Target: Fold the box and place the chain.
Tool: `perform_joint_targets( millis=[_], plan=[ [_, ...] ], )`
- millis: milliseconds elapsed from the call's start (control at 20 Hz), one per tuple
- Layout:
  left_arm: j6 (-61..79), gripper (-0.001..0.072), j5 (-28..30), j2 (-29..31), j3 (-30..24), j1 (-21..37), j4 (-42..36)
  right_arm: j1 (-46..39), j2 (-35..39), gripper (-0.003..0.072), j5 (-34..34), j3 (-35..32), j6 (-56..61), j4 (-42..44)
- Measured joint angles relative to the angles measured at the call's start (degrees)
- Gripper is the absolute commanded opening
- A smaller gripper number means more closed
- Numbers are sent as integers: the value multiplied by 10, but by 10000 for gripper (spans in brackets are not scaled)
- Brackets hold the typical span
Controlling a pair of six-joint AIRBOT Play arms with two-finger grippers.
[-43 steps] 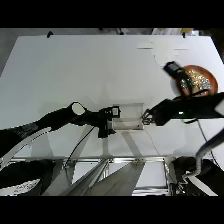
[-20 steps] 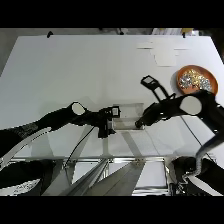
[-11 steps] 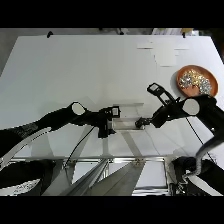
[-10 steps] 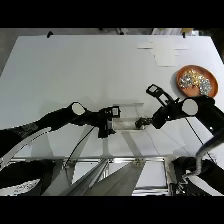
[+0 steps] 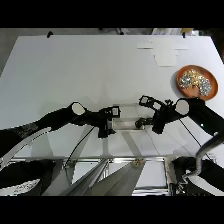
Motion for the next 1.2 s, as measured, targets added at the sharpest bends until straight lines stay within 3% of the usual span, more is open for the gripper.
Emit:
perform_joint_targets(
  millis=[1000, 1200],
  plan=[
    [0, 254, 0, 0, 0, 0, 0, 0, -29, 107, -42, -18, -47, 19],
    [0, 254, 0, 0, 0, 0, 0, 0, -40, 18, -47, -18, -46, 22]
  ],
)
